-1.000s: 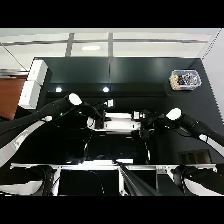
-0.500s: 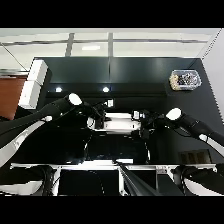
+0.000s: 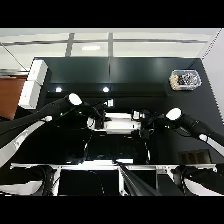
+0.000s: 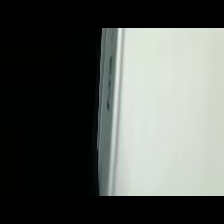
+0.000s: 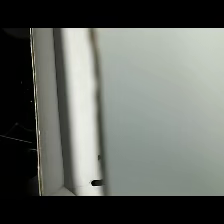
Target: Fold the box and place the chain.
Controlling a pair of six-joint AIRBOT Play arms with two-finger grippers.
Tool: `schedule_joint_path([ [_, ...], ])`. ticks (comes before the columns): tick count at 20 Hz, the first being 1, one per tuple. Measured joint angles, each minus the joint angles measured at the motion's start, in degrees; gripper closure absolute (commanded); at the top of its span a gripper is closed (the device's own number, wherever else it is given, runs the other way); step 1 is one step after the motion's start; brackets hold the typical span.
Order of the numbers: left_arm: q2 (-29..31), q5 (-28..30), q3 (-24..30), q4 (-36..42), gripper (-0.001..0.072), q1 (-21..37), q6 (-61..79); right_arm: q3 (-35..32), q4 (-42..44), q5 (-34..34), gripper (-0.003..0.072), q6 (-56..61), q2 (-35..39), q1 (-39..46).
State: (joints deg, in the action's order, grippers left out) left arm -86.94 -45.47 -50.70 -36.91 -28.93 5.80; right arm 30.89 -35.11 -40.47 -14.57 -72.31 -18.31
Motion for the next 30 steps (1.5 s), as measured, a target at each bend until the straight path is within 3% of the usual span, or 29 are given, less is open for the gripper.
schedule_joint_path([
  [1,0.09,0.02,0.00,-0.02,0.0589,0.00,-0.02,0.00,-0.04,-0.04,0.0505,-0.02,0.00,0.00],
  [2,0.24,0.04,0.00,-0.15,0.0459,0.02,-0.17,0.00,-0.11,-0.09,0.0505,-0.04,0.00,0.00],
  [4,0.92,0.42,-0.04,-0.20,0.0336,0.07,-0.20,0.00,-0.26,-0.20,0.0505,-0.13,-0.04,0.00],
  [5,1.49,0.24,-0.07,-0.20,0.0211,0.07,-0.20,0.00,-0.26,-0.22,0.0505,-0.13,-0.04,0.00],
  [6,2.21,-0.07,-0.07,-0.24,0.0147,0.07,-0.35,0.00,-0.31,-0.26,0.0505,-0.15,-0.04,0.00],
  [7,3.23,-0.31,-0.09,-0.61,0.0146,0.07,-0.92,0.00,-0.35,-0.28,0.0505,-0.15,-0.04,0.00],
  [10,7.41,-1.66,-0.11,-5.81,0.0164,0.07,-5.88,0.00,-0.37,-0.35,0.0504,-0.17,-0.04,0.00],
  [11,8.96,-1.73,-0.11,-8.87,0.0291,0.07,-9.01,0.00,-0.39,-0.35,0.0505,-0.17,-0.04,0.00],
  [13,12.24,-2.27,-0.09,-16.61,0.0677,0.07,-17.79,0.00,-0.37,-0.35,0.0504,-0.17,-0.04,0.00],
  [16,16.02,-5.88,-0.11,-26.73,0.0680,0.04,-31.63,0.00,-0.37,-0.35,0.0505,-0.17,-0.04,0.00],
  [18,17.18,-10.25,0.07,-29.35,0.0680,-0.33,-36.96,0.00,-0.37,-0.35,0.0505,-0.20,-0.04,0.00],
  [21,18.01,-15.34,1.07,-26.84,0.0681,-1.70,-43.54,0.00,-0.37,-0.35,0.0505,-0.20,-0.04,0.00],
  [23,18.25,-16.31,2.51,-20.48,0.0681,-2.58,-46.86,0.00,-0.37,-0.35,0.0505,-0.20,-0.04,0.00],
  [26,18.40,-11.02,5.07,-10.75,0.0680,-2.99,-48.72,0.00,-0.35,-0.35,0.0505,-0.20,-0.04,0.00],
  [30,18.40,3.67,7.28,1.05,0.0678,-2.80,-45.29,0.00,-0.35,-0.37,0.0505,-0.17,-0.04,0.00],
])
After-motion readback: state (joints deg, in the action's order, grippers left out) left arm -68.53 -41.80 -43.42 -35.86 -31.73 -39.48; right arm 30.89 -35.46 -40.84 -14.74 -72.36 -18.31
